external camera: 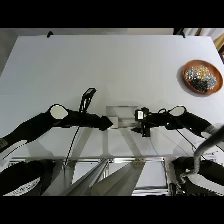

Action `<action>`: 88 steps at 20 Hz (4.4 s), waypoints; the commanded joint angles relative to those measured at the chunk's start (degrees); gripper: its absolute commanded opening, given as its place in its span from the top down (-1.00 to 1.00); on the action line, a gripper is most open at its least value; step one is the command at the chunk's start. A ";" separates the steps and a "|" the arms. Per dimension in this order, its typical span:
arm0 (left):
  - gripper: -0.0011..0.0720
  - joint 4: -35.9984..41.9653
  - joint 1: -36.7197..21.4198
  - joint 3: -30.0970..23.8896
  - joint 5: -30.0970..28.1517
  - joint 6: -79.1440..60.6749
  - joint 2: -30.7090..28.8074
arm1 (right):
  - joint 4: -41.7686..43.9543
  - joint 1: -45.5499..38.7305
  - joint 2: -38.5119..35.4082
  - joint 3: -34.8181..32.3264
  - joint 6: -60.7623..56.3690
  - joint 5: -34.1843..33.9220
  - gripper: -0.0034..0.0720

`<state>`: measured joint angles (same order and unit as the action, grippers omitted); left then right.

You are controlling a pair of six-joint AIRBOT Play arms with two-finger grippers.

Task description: Fold the box and place the chain.

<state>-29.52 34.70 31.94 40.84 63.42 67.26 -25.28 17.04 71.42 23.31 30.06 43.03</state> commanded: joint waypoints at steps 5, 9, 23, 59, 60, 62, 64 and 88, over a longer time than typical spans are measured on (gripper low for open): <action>-0.44 -13.44 2.25 4.98 -0.09 16.87 2.34 | 0.02 0.04 0.02 0.02 -0.02 0.00 -0.17; -0.41 -15.41 5.44 9.62 -0.15 23.45 5.66 | 0.02 0.04 0.02 0.02 -0.02 0.00 -0.17; -0.35 -34.84 7.58 18.99 12.59 46.47 9.94 | 0.02 0.04 0.02 0.02 -0.02 0.00 -0.17; -0.59 -50.05 13.22 31.87 29.27 67.17 14.75 | 0.02 0.04 0.02 0.02 -0.02 0.00 -0.17; -0.59 -50.23 13.35 31.85 29.05 67.14 15.06 | 0.02 0.04 0.02 0.02 -0.02 0.00 -0.17; -0.59 -50.62 13.60 31.85 29.00 67.17 15.80 | 0.02 0.04 0.02 0.02 -0.02 0.00 -0.17; -0.58 -50.86 13.75 31.82 28.72 67.17 16.68 | 0.02 0.04 0.02 0.02 -0.02 0.00 -0.17; 0.96 -50.07 15.89 31.80 21.68 69.26 22.97 | 0.02 0.04 0.02 0.02 -0.02 0.00 -0.17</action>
<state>-79.94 50.48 63.75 63.37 132.88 90.00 -25.19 17.10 71.42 23.31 29.95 43.03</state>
